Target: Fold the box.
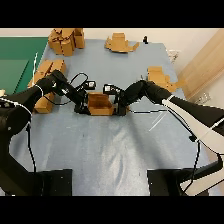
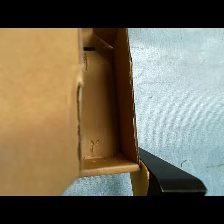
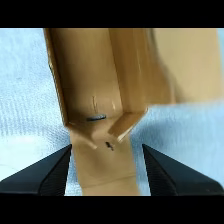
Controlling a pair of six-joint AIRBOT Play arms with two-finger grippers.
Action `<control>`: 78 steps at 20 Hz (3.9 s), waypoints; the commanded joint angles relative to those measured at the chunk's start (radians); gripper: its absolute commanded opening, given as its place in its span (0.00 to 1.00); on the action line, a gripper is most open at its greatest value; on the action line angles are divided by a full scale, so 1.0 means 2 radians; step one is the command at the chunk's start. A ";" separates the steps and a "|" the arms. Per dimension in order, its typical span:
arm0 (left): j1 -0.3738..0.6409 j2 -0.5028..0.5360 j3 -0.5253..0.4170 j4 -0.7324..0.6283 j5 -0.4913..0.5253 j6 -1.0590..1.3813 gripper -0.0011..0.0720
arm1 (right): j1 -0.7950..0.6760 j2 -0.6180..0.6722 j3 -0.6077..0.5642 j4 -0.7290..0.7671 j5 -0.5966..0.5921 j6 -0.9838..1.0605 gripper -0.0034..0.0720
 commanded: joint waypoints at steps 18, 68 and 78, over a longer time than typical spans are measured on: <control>-0.001 0.000 0.001 -0.002 0.004 0.002 0.82 | 0.001 -0.012 0.000 0.110 -0.008 -0.068 1.00; 0.012 0.006 0.000 0.019 -0.030 0.017 0.41 | -0.019 0.017 0.000 0.055 -0.061 0.016 1.00; 0.012 0.006 0.000 0.019 -0.031 0.011 0.41 | -0.016 0.087 0.000 0.228 -0.086 0.056 0.05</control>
